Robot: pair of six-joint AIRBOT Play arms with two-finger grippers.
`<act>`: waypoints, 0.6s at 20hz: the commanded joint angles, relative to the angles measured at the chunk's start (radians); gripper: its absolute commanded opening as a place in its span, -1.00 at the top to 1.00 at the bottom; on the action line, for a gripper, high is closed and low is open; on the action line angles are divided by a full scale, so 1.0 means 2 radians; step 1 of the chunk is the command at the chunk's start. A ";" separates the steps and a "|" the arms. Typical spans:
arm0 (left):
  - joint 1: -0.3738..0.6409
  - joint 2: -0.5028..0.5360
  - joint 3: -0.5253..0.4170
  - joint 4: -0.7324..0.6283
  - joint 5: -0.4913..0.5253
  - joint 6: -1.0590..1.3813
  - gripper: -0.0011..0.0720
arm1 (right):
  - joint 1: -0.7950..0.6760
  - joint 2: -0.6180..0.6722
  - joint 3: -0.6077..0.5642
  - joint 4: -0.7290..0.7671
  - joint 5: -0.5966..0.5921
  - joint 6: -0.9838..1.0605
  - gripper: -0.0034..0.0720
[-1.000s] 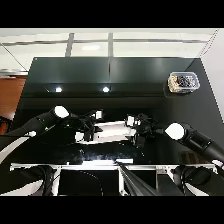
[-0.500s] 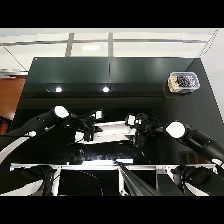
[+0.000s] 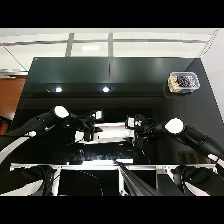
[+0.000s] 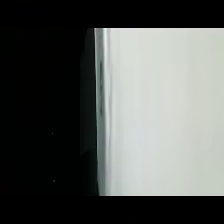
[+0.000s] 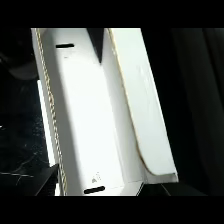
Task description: Fold the box and place the chain.
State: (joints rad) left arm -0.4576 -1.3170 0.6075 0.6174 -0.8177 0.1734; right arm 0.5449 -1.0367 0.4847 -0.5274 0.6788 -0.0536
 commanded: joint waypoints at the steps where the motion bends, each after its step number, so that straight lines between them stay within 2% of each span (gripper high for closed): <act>1: 0.000 0.000 0.000 0.000 0.001 -0.001 0.90 | -0.003 -0.019 0.000 0.010 0.043 -0.039 -0.77; 4: 0.000 0.000 0.000 0.000 0.001 -0.001 0.90 | -0.004 -0.041 0.000 0.009 0.039 -0.073 -0.77; 12: 0.000 0.000 0.000 0.000 0.001 -0.001 0.90 | -0.003 -0.070 0.000 0.009 0.025 -0.074 -0.76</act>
State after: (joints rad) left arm -0.4576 -1.3170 0.6075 0.6174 -0.8181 0.1734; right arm 0.5388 -1.1603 0.4847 -0.5083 0.7383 -0.1951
